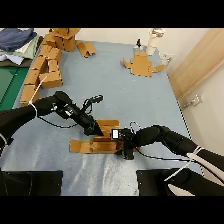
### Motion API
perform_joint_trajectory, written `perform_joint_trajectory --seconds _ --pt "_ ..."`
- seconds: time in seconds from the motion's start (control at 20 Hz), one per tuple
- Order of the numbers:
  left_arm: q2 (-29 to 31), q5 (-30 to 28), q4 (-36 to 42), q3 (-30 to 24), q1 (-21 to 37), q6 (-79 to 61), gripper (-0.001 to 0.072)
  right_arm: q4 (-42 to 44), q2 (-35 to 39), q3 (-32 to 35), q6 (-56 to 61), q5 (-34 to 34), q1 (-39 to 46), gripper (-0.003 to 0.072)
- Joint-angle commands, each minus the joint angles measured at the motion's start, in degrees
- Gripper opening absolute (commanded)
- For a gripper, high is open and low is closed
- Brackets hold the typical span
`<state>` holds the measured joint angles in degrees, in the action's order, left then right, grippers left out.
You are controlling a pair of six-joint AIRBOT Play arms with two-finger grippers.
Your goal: Fold the box.
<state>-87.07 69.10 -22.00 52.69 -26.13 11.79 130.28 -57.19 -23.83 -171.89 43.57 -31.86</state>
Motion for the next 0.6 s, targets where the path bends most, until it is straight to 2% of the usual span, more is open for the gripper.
perform_joint_trajectory --seconds 0.0,0.55 --pt "-0.9 -0.1 -0.5 0.0 0.0 0.0 0.0014 0.0 0.0 0.0 0.0 -0.1 0.0 0.0556" --pt "-1.5 0.5 -0.5 0.0 0.0 0.3 0.0014 0.0 0.0 0.0 0.0 -0.1 0.0 0.0556"
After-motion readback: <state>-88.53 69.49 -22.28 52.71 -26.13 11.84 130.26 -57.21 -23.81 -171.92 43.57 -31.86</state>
